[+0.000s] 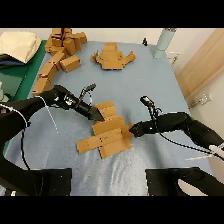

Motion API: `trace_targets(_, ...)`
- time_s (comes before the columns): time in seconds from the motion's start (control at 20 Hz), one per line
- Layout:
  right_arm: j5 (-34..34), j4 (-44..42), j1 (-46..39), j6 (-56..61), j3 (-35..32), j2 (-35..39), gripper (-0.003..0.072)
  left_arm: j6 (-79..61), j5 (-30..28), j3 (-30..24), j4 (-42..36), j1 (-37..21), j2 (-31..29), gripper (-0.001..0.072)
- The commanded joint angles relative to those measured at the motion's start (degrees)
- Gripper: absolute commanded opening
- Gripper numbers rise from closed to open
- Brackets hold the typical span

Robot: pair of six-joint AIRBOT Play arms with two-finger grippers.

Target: Fold the box.

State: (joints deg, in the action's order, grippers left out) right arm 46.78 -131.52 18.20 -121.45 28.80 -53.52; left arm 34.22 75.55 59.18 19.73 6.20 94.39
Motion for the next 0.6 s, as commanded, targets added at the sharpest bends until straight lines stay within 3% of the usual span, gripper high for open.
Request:
trace_targets(0.0,0.00,0.13,0.04,0.00,-0.02,0.02,0.0004,-0.42,0.00,0.02,0.02,-0.11,0.04,0.0094)
trace_targets(0.25,0.00,0.15,0.04,0.02,-0.02,0.02,0.0004,-0.39,0.00,0.04,0.00,-0.24,0.02,0.0097)
trace_targets(0.35,0.02,0.17,0.04,0.02,-0.02,0.02,0.0004,-0.35,0.02,0.04,-0.22,-0.39,0.02,0.0266)
trace_targets(0.55,0.00,0.31,0.04,0.02,-0.02,0.02,0.0004,-0.37,0.02,0.04,-0.24,-0.48,0.02,0.0255)
